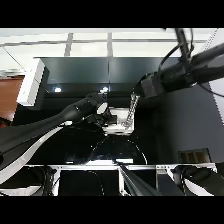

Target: Fold the box and place the chain.

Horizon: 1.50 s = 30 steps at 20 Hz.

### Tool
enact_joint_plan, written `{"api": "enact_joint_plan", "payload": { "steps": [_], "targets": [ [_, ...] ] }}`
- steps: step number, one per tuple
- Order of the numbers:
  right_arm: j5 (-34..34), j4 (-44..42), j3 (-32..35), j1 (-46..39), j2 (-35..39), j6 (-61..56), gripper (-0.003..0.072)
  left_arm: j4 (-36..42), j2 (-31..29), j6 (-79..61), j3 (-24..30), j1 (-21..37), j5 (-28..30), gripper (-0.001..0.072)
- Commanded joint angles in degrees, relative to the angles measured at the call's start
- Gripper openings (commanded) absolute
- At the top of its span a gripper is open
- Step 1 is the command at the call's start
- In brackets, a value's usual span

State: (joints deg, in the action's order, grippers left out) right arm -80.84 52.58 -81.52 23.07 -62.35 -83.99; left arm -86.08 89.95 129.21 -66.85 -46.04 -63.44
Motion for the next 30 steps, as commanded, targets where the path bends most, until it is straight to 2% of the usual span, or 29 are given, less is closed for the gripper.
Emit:
{"api": "enact_joint_plan", "payload": {
  "steps": [1, 7, 8, 9, 10, 12, 15, 18, 20, 22, 27, 30],
  "targets": [
    [3.0, -0.7, 8.4, 0.5, 0.5, 0.0, 0.0011, 0.0, 0.0, 0.0, 0.0, 0.0, 0.0, 0.0024],
    [23.2, -0.9, 25.8, 5.0, 0.2, -3.5, 0.0013, -0.1, 0.0, 0.0, 0.0, 0.0, 0.0, 0.0024],
    [25.6, -0.9, 28.2, 5.4, 0.2, -4.3, 0.0062, -0.1, 0.0, 0.0, 0.0, 0.0, 0.1, 0.0024],
    [26.2, -0.9, 29.6, 5.6, 0.2, -4.7, 0.0272, -0.1, 0.0, 0.0, 0.0, 0.0, 0.2, 0.0024],
    [25.6, -0.3, 30.1, 5.5, 0.2, -4.7, 0.0324, -0.1, 0.0, 0.0, 0.0, 0.0, 0.2, 0.0023],
    [22.7, 1.3, 29.7, 3.2, 1.4, -4.7, 0.0322, -0.1, 0.0, 0.0, 0.0, 0.0, 0.3, 0.0024],
    [17.1, 7.0, 29.3, -5.8, 7.7, -4.2, 0.0294, 0.0, 0.0, 0.0, 0.0, 0.0, 0.3, 0.0024],
    [11.3, 21.4, 29.3, -15.0, 13.4, -4.0, 0.0294, 0.0, 0.0, 0.0, 0.0, 0.0, 0.2, 0.0023],
    [8.7, 29.5, 29.5, -19.0, 13.9, -4.0, 0.0293, 0.0, 0.0, 0.0, 0.0, 0.0, 0.2, 0.0024],
    [9.4, 30.4, 30.5, -21.1, 13.9, -3.7, 0.0011, 0.0, 0.0, 0.0, 0.0, 0.0, -0.1, 0.0024],
    [17.0, 25.4, 33.3, -21.2, 13.9, -3.6, 0.0012, -0.3, 0.0, 3.3, 0.0, 0.0, 0.4, 0.0024],
    [19.2, 23.9, 34.7, -21.2, 13.9, -3.6, 0.0012, -0.4, 0.0, 7.3, 0.0, 0.0, 0.7, 0.0024]
  ]
}}
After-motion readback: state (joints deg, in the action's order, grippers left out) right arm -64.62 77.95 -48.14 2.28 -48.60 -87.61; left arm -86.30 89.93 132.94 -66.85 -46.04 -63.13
